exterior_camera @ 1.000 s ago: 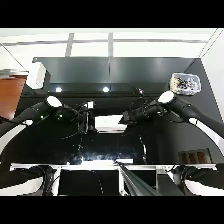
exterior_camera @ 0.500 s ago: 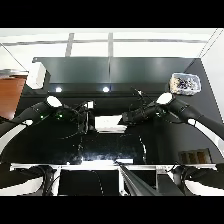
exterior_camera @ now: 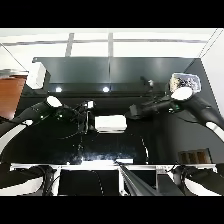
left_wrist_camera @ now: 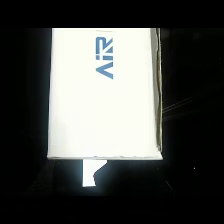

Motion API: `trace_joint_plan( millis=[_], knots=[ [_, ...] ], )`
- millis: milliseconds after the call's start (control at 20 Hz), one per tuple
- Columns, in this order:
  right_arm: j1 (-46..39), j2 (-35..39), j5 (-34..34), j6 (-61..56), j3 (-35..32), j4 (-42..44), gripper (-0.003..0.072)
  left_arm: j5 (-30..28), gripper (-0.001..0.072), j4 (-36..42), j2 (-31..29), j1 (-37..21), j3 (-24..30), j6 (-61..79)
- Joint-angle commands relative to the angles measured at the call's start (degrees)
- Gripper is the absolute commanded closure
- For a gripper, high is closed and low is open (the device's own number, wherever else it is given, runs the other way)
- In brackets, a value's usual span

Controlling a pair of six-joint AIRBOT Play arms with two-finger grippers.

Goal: Fold the box and place the chain.

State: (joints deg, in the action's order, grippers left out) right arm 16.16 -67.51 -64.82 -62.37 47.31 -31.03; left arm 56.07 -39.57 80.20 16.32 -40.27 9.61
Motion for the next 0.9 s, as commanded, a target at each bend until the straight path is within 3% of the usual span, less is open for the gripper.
trace_joint_plan(
  millis=[0, 250, 300, 350, 400, 650, 850],
  knots=[
    [-4.9, 7.7, -3.4, 0.0, 0.1, 0.3, 0.0668, -0.6, 0.0305, -0.3, 0.0, 0.0, 0.0, -0.1],
    [-7.2, 11.4, -4.4, -0.6, 0.0, 0.3, 0.0668, -0.3, 0.0303, 0.0, 0.0, 0.0, 0.0, -0.3],
    [-7.2, 11.4, -4.4, -0.9, 0.0, 0.3, 0.0668, -0.3, 0.0237, 0.0, 0.0, 0.0, 0.0, -0.5],
    [-7.2, 11.4, -4.5, -0.9, 0.1, 0.3, 0.0668, -0.5, 0.0061, 0.0, 0.0, 0.0, 0.0, -0.5],
    [-7.2, 11.4, -4.5, -0.9, 0.1, 0.3, 0.0668, -0.6, 0.0, -0.2, 0.0, 0.0, 0.0, -1.1],
    [-7.4, 12.1, -8.0, -1.5, 0.1, 0.3, 0.0668, 0.3, 0.0, -4.2, -3.0, -0.2, -0.3, -4.8],
    [-10.8, 15.9, -8.4, -2.4, 0.1, -1.4, 0.0668, 1.1, 0.0, -5.2, -11.3, -0.1, -0.3, -5.6]
  ],
)
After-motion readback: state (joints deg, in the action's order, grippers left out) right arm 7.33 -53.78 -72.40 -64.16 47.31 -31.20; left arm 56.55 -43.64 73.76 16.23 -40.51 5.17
